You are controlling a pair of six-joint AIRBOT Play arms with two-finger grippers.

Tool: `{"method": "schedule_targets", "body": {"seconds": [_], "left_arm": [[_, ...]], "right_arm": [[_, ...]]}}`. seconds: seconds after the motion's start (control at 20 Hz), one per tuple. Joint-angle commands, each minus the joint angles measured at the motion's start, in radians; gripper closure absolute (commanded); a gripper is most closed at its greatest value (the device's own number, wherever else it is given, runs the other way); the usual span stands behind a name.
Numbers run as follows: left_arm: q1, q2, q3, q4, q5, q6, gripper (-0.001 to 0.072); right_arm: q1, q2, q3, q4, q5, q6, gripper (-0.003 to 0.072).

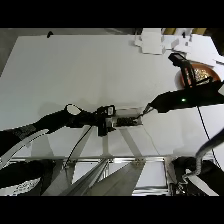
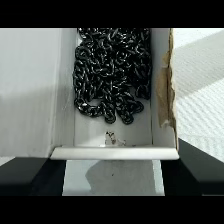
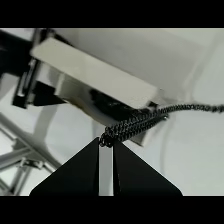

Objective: Fold the box and place the chain.

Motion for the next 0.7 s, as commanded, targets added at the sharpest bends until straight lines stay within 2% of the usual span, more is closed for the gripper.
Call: {"method": "schedule_targets", "body": {"seconds": [0.0,0.25,0.65], "left_arm": [[0.000,0.001,0.000,0.000,0.000,0.000,0.0539],[0.000,0.000,0.000,0.000,0.000,0.000,0.0539],[0.000,0.000,0.000,0.000,0.000,0.000,0.0539]], "right_arm": [[0.143,0.009,0.001,0.042,-0.114,-0.003,0.0670],[0.253,0.008,0.001,0.176,-0.265,-0.005,0.0670],[0.255,0.008,0.001,0.203,-0.296,-0.005,0.0670]]}}
